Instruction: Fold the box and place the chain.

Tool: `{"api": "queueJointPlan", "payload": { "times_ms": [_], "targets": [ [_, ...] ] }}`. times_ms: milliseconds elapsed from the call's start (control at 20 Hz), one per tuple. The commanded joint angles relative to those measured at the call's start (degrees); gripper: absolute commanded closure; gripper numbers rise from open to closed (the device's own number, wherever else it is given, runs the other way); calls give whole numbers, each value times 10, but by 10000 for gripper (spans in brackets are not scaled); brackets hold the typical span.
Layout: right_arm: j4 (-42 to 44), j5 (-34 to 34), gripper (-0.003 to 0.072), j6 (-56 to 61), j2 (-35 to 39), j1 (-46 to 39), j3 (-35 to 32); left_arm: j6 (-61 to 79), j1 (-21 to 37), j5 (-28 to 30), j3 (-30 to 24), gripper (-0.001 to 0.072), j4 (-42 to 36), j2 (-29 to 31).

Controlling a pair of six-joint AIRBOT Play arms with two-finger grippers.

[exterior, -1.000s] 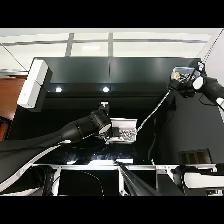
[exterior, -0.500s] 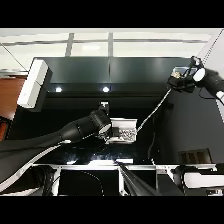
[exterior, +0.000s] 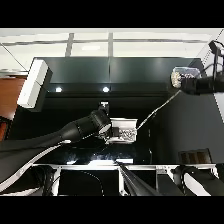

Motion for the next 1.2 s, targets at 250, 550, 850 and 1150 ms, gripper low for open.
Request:
{"api": "queueJointPlan", "payload": {
  "times_ms": [250, 550, 850, 1150],
  "targets": [
    [170, 66, 646, -16, 166, 102, -192, 0, 0, 0, 0, 678, 0, 0],
    [224, -24, 646, -11, 164, 237, -216, 0, 0, 0, 0, 678, 0, 0],
    [261, -122, 644, 1, 126, 322, -216, 0, 0, 0, 0, 678, 0, 0],
    [138, -76, 264, 10, 122, 266, -214, 0, 0, -1, 0, 679, 0, 0]
  ]
}}
